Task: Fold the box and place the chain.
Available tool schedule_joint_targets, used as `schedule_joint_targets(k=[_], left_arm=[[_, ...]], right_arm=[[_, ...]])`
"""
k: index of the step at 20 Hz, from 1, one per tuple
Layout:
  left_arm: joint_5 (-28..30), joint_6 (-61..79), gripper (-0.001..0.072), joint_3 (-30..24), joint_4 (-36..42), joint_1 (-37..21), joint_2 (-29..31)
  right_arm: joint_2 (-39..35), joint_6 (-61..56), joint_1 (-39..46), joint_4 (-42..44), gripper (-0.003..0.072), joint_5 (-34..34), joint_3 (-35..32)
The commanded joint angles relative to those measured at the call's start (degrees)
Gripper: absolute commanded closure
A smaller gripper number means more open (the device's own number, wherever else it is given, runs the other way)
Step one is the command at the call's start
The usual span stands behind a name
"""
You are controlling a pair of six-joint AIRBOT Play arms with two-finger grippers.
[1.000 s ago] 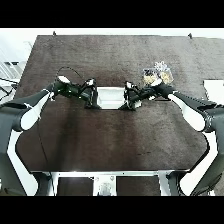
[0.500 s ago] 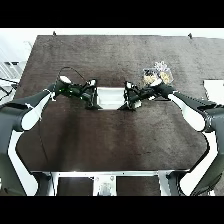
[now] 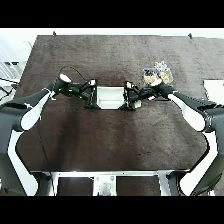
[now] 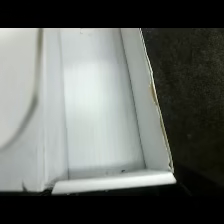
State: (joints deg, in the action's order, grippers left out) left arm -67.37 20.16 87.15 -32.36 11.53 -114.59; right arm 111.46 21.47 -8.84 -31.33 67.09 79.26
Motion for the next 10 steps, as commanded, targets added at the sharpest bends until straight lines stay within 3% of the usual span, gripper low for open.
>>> schedule_joint_targets(k=[1,10], left_arm=[[0.61,-0.13,-0.0001,0.17,-0.55,-0.39,-0.04],[-0.17,2.84,0.0,0.17,2.86,-0.28,-0.68]], right_arm=[[0.0,0.02,-0.02,-0.15,0.0101,0.07,-0.02],[0.0,0.02,-0.02,-0.15,0.0101,0.07,-0.02]])
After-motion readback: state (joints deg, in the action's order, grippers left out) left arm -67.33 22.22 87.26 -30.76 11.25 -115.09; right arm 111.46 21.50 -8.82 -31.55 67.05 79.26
